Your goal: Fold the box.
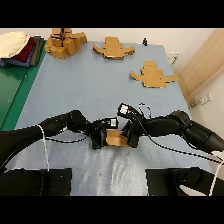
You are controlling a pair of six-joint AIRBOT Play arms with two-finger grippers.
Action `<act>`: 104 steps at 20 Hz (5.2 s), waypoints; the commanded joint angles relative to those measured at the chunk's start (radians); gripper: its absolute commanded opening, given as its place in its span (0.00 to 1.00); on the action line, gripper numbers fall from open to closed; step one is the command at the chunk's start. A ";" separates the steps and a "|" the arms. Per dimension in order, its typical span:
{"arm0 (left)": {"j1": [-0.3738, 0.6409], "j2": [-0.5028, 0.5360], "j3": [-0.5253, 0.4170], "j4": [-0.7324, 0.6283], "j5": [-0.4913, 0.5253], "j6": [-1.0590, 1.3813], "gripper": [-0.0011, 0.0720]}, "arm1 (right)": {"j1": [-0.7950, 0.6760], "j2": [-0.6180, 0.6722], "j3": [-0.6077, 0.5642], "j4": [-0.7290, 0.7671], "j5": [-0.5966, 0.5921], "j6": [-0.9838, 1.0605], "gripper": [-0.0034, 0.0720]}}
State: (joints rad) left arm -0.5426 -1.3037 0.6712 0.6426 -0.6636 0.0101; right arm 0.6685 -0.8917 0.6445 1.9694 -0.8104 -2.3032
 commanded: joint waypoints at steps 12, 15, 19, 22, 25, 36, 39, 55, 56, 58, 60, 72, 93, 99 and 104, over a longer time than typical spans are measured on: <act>0.000 0.001 0.001 0.000 0.000 0.000 0.72 | 0.174 0.184 -0.171 -0.197 0.159 0.051 0.75; 0.000 0.001 0.001 0.000 0.000 0.000 0.72 | 0.174 0.136 -0.171 -0.214 0.182 0.047 0.75; 0.000 0.001 0.001 0.000 0.000 0.000 0.72 | 0.176 0.093 -0.170 -0.219 0.209 -0.019 0.75; 0.000 0.001 0.001 0.000 0.000 0.000 0.72 | 0.182 0.093 -0.170 -0.219 0.204 -0.036 0.75; 0.000 0.001 0.001 0.000 0.001 0.000 0.72 | 0.182 0.076 -0.171 -0.238 0.211 -0.036 0.75; 0.000 0.001 0.001 0.000 0.000 0.000 0.72 | 0.196 0.056 -0.170 -0.267 0.261 -0.036 0.75; 0.000 0.001 0.001 0.000 0.000 0.000 0.72 | 0.236 0.066 -0.170 -0.263 0.249 -0.035 0.75; 0.000 0.001 0.001 0.000 0.000 0.000 0.72 | 0.499 0.125 -0.225 -0.897 0.246 0.650 0.72; 0.000 0.001 0.001 0.000 0.000 0.001 0.72 | 0.515 0.125 -0.242 -0.964 0.252 0.723 0.72; 0.000 0.001 0.001 0.000 0.000 0.000 0.72 | 0.530 0.122 -0.259 -1.071 0.259 0.802 0.72; 0.000 0.001 0.001 0.000 0.000 0.001 0.72 | 0.529 0.121 -0.259 -1.123 0.261 0.804 0.72; 0.000 0.001 0.001 0.000 0.000 0.000 0.72 | 0.560 0.166 -0.257 -1.013 0.311 0.804 0.81; 0.000 0.001 0.001 0.000 0.000 0.000 0.72 | 0.473 0.090 -0.257 -1.026 0.414 0.803 0.82; 0.000 0.001 0.001 0.000 0.000 0.000 0.72 | 0.474 0.071 -0.257 -1.025 0.428 0.803 0.82; 0.000 0.001 0.001 0.000 0.000 0.000 0.72 | 0.474 0.056 -0.257 -1.026 0.428 0.803 0.82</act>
State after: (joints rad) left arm -0.5426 -1.3037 0.6712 0.6430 -0.6636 0.0105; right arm 1.1427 -0.8291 0.3878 0.9432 -0.3836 -1.4998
